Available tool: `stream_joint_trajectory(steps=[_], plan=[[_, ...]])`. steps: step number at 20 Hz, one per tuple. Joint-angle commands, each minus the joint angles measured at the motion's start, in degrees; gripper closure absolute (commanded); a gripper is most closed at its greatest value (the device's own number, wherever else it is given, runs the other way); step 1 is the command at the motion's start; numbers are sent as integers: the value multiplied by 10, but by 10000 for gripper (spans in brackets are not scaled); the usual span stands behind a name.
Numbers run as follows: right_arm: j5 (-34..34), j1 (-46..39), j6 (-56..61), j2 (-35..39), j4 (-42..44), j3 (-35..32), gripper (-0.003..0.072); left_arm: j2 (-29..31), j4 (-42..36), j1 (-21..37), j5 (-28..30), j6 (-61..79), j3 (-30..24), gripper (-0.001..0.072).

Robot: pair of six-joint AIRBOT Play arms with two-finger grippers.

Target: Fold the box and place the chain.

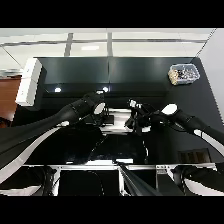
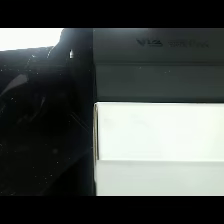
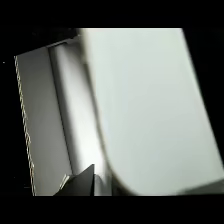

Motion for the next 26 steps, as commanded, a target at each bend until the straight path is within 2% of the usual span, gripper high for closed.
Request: stream_joint_trajectory(steps=[1,2,6,7,8,10,12,15,17,19,21,23,26], plan=[[-1,0,18,-1,4,0,428,0,1,0,0,0,1,682],[-3,0,28,-1,3,0,310,0,1,0,1,0,1,683],[30,-1,69,-1,-1,0,304,0,1,0,0,0,1,682],[38,-2,88,2,-2,1,430,0,1,0,0,0,1,682],[43,-5,110,10,-14,1,678,0,1,0,0,0,1,683],[39,-26,193,41,-61,5,672,0,1,0,0,0,1,683],[49,-73,327,85,-144,10,673,0,1,0,0,0,1,682],[120,-194,535,155,-257,10,672,0,1,0,0,0,1,683],[154,-289,641,162,-282,-2,672,0,1,0,0,0,1,683],[135,-360,720,160,-260,-43,672,0,1,0,0,0,1,682],[118,-380,741,141,-212,-90,672,0,1,0,0,0,1,682],[125,-345,695,97,-128,-114,672,0,1,0,0,0,1,683],[113,-249,612,29,10,-111,671,0,1,0,0,0,1,682]])
